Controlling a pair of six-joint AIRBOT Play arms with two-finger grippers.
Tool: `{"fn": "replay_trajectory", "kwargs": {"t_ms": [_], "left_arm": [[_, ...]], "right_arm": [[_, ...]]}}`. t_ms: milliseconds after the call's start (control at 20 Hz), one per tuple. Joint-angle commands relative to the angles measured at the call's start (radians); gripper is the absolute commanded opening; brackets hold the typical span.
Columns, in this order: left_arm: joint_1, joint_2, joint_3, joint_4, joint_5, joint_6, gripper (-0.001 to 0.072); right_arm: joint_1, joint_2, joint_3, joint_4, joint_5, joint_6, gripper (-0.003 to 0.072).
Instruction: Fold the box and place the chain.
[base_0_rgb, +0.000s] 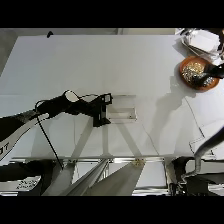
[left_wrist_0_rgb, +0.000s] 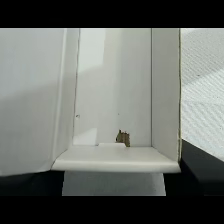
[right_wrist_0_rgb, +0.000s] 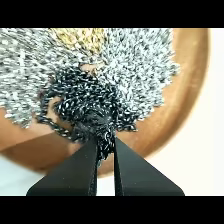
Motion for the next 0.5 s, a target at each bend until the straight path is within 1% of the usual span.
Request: {"fn": "replay_trajectory", "kwargs": {"t_ms": [0,200,450], "left_arm": [[0.000,0.000,0.000,0.000,0.000,0.000,0.0432],[0.000,0.000,0.000,0.000,0.000,0.000,0.0432],[0.000,0.000,0.000,0.000,0.000,0.000,0.0432]], "right_arm": [[0.000,0.109,0.000,0.078,0.078,-0.081,0.0014],[0.000,0.234,0.000,0.231,0.172,-0.173,0.0014],[0.002,0.418,0.000,0.399,0.235,-0.252,0.0014]]}}
